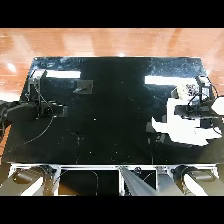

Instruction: Fold the box and place the chain.

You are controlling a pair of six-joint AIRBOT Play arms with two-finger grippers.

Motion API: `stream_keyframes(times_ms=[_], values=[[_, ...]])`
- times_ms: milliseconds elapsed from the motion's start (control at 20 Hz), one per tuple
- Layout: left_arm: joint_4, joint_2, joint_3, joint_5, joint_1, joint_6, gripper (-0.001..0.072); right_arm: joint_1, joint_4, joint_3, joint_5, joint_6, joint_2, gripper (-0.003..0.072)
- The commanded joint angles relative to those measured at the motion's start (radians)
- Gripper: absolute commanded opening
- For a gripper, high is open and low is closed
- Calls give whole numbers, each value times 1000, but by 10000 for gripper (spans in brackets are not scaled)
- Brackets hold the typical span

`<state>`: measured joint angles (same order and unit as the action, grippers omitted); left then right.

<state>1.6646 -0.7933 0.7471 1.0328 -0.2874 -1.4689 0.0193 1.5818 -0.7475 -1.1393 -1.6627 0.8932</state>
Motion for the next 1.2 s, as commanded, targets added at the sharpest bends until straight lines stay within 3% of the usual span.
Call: stream_keyframes(times_ms=[0,100,300,450,500,550,650,800,850,900,1000,1050,1150], values=[[0,-1,0,0,1,0,22,0,0,0,0,0,1,18],[0,-1,0,-23,1,0,23,0,-2,0,-1,-1,1,18],[0,-5,-1,-232,1,0,23,0,-3,0,20,-1,1,18],[0,-39,-1,-394,1,0,38,0,-3,1,126,-1,1,29],[5,-60,-1,-438,-1,2,265,-1,-3,1,172,-1,2,357],[32,-81,0,-458,-4,11,628,0,-2,1,205,10,2,698],[75,-121,0,-473,-5,14,613,-24,65,0,243,6,2,702],[130,-156,0,-464,-8,14,612,-335,98,-20,266,124,10,699],[155,-163,0,-463,-9,14,612,-504,-24,-29,284,314,26,645],[178,-169,0,-464,-12,14,612,-677,-240,-42,285,603,53,594],[204,-184,0,-459,-19,14,612,-968,-661,-82,194,891,154,596],[208,-191,0,-452,-20,14,612,-1059,-718,-114,104,906,225,597],[216,-204,0,-435,-20,15,612,-1172,-624,-198,-109,828,374,615]])
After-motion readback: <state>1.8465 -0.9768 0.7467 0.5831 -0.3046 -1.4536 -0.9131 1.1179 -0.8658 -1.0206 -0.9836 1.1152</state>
